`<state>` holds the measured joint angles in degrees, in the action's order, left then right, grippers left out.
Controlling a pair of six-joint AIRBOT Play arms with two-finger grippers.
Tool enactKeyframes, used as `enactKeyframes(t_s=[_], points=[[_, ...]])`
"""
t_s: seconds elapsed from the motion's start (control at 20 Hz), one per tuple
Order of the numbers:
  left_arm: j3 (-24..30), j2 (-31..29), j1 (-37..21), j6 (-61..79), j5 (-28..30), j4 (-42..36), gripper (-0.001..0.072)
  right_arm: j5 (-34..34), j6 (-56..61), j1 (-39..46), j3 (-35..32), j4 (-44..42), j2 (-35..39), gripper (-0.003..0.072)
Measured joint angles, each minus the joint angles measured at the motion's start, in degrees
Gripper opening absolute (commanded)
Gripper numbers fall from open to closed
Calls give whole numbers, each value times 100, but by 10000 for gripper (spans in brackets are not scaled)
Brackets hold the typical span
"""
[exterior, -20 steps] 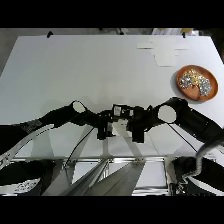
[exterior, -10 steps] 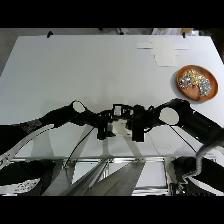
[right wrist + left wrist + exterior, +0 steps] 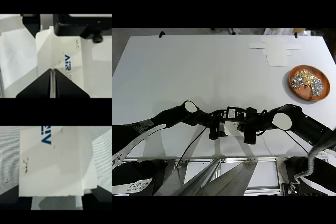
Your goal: Fold the box and place the chain.
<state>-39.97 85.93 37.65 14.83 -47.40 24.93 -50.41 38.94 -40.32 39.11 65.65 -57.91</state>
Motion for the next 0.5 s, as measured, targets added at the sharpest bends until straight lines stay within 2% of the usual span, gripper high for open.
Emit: enactKeyframes(t_s=[0.3, 0.4, 0.5], points=[[0, 0, -2, 4, 9, 0, 169, 151, 2, 0, -57, 39, 83, 69], [0, 0, -2, 24, 9, 15, 169, 208, 0, 2, -66, 50, 140, 247], [0, 0, -2, 37, 9, 22, 169, 162, -76, 9, -63, 55, 175, 268]])
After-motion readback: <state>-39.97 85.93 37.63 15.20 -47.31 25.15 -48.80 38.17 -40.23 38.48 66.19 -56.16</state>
